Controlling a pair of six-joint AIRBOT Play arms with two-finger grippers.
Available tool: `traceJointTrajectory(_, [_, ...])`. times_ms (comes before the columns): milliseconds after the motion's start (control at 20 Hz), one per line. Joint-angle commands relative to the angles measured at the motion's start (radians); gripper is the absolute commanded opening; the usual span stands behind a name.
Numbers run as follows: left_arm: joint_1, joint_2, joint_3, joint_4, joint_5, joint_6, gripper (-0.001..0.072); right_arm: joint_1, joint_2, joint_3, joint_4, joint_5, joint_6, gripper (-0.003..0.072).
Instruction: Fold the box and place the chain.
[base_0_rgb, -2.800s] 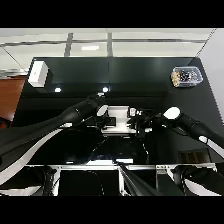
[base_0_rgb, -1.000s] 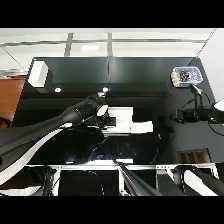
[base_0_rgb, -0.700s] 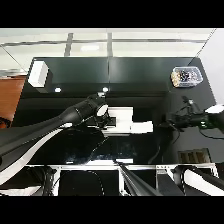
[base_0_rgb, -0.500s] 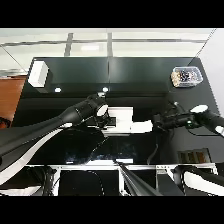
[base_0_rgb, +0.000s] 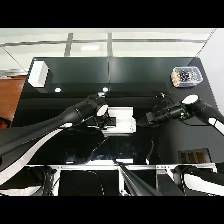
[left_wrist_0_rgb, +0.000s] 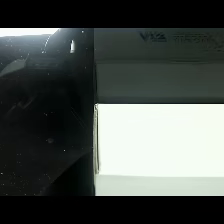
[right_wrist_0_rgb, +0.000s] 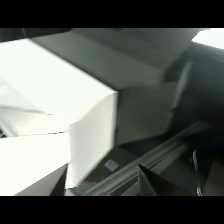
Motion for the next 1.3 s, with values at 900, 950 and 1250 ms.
traceJointTrajectory(900, [0.001, 0.0, 0.0, 0.0, -0.002, 0.0, 0.0029, 0.431, -0.002, 0.182, -0.422, -0.229, 0.573, 0.0467])
traceJointTrajectory(950, [0.001, 0.0, 0.0, 0.0, -0.001, 0.0, 0.0029, 0.455, -0.002, 0.193, -0.465, -0.23, 0.614, 0.0402])
traceJointTrajectory(1250, [0.001, 0.0, 0.0, 0.0, -0.001, 0.0, 0.0029, 0.558, -0.002, 0.231, -0.624, -0.228, 0.824, 0.035])
